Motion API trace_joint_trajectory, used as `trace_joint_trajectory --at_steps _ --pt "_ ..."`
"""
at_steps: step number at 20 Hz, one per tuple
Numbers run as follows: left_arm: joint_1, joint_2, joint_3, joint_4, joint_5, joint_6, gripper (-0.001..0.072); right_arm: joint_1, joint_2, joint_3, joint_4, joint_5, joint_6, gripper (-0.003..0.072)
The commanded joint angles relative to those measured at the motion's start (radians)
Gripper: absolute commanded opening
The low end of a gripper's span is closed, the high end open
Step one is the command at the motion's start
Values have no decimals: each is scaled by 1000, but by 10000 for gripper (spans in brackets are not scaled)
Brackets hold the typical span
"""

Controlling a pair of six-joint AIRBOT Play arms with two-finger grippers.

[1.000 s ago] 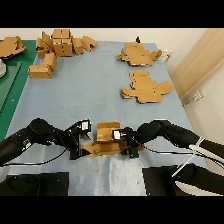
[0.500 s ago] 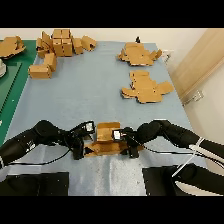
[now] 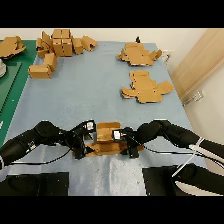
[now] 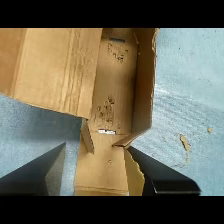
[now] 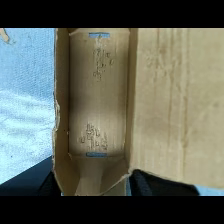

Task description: Fold the box.

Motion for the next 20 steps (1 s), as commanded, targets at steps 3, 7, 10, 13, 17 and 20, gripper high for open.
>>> trace_joint_trajectory --at_steps 3,7,10,13,17,20 --pt "0 -1 0 0 -24 -8 494 1 0 0 0 0 0 572" --pt "0 -1 0 0 -26 -8 288 1 0 0 0 0 0 572" --pt "-1 -1 0 -7 -28 -8 287 1 0 0 0 0 0 572" --pt "0 -1 0 -10 -39 -8 286 1 0 0 0 0 0 572" --pt "0 -1 0 52 -62 -8 288 1 0 0 0 0 0 572" --pt "0 -1 0 102 -58 -29 434 1 0 0 0 0 0 572"
